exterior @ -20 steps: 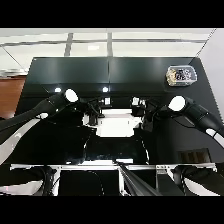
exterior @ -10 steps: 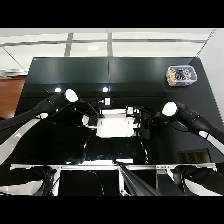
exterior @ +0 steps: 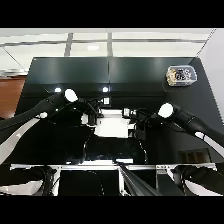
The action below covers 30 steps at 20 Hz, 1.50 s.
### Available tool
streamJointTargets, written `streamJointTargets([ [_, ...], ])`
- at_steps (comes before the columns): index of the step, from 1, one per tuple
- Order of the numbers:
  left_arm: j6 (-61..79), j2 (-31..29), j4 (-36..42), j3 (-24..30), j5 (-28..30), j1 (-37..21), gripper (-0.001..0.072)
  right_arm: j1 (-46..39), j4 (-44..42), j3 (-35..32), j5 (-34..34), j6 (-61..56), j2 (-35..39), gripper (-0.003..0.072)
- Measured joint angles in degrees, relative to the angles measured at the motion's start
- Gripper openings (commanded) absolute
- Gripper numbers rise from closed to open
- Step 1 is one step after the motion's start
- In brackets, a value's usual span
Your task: Fold the box and place the chain.
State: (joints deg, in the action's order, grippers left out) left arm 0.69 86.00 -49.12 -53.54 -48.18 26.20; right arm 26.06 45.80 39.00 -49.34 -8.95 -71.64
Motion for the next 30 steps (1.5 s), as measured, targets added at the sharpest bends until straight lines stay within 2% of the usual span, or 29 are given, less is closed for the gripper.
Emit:
streamJointTargets([
  [4, 0.0, 0.0, 0.1, 0.0, -0.5, 0.0, 0.0025, 0.5, 4.2, 0.0, -0.6, 0.5, 0.0, 0.0695],
  [9, 0.0, 0.0, 0.2, 0.0, -0.5, 0.0, 0.0025, 2.4, 5.6, -0.1, -2.8, 0.8, 0.0, 0.0695],
  [17, -0.1, 0.0, 0.5, 0.0, -0.4, 0.0, 0.0025, 4.1, 0.1, -0.8, 3.4, 0.4, 0.1, 0.0695],
  [23, -0.2, 0.0, 0.6, 0.0, -0.2, 0.0, 0.0025, 4.2, 2.5, -0.8, 8.1, 0.4, 2.3, 0.0695],
  [30, 0.0, 0.0, 0.6, 0.0, -0.4, 0.0, 0.0025, 3.8, 5.1, -0.8, 10.7, 0.4, 6.0, 0.0694],
])
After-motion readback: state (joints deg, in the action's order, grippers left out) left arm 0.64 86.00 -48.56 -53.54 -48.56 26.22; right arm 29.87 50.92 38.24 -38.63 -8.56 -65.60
